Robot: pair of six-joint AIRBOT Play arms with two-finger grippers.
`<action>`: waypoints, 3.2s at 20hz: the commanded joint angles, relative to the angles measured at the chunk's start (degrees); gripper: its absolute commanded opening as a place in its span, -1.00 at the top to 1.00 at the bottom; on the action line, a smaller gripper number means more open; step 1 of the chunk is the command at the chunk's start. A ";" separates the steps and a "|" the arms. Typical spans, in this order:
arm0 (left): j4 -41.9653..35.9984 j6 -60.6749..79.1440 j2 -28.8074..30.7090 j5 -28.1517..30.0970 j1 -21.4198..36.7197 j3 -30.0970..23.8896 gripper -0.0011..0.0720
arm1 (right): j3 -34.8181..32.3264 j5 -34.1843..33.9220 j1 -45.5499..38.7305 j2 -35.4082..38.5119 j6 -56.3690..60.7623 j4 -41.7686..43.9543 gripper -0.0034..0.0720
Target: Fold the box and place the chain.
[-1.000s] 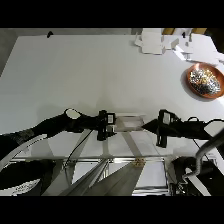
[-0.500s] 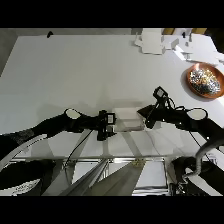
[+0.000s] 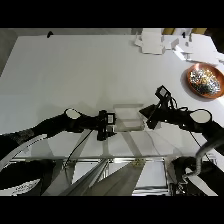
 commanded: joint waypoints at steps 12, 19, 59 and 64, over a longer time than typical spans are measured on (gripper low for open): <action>0.02 -0.02 0.00 0.00 0.00 0.00 0.60 | -0.02 11.56 0.04 4.68 -21.97 -28.37 0.72; 0.02 -0.02 0.00 0.02 0.00 0.00 0.60 | -0.04 9.35 0.04 -1.38 -27.74 -17.92 0.63; 0.02 0.00 0.00 0.00 0.00 0.00 0.60 | 5.73 6.86 -21.97 4.63 38.10 -23.06 0.86; 0.02 -0.02 0.00 -0.02 0.00 0.00 0.60 | 5.66 15.87 -22.75 -7.28 43.93 -26.08 0.86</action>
